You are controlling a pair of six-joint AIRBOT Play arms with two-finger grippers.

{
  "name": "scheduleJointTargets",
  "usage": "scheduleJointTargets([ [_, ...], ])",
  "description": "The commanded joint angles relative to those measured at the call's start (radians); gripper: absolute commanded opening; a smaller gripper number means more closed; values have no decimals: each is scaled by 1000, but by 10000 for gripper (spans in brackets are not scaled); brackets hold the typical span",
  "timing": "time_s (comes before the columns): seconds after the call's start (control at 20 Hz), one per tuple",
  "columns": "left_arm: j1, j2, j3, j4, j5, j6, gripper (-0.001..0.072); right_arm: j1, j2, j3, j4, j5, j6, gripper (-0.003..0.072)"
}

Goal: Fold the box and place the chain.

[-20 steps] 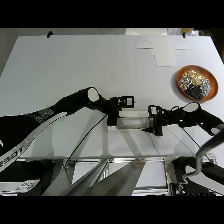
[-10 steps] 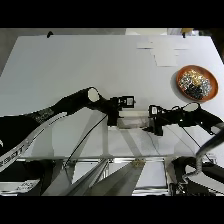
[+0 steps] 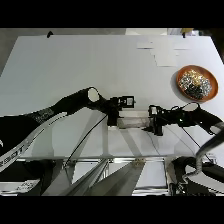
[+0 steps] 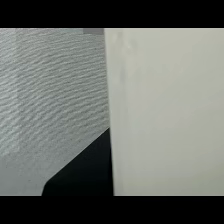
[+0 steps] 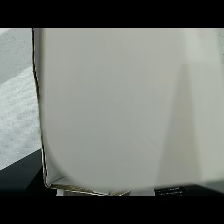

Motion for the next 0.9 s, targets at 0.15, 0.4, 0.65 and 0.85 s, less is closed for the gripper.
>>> scheduleJointTargets([
  [0.15, 0, 0, 0, 0, 1, 0, 11, 1, 0, 0, -4, -3, 1, 328],
  [0.4, 0, 0, 0, 0, 1, 0, 11, 1, 0, 0, -7, 10, 1, 340],
  [0.65, 0, 0, 0, 0, 1, 0, 11, 1, 0, 0, -6, 9, 1, 339],
  [0.85, 0, 0, 0, 0, 1, 0, 11, 1, 0, 0, -7, 9, 1, 339],
])
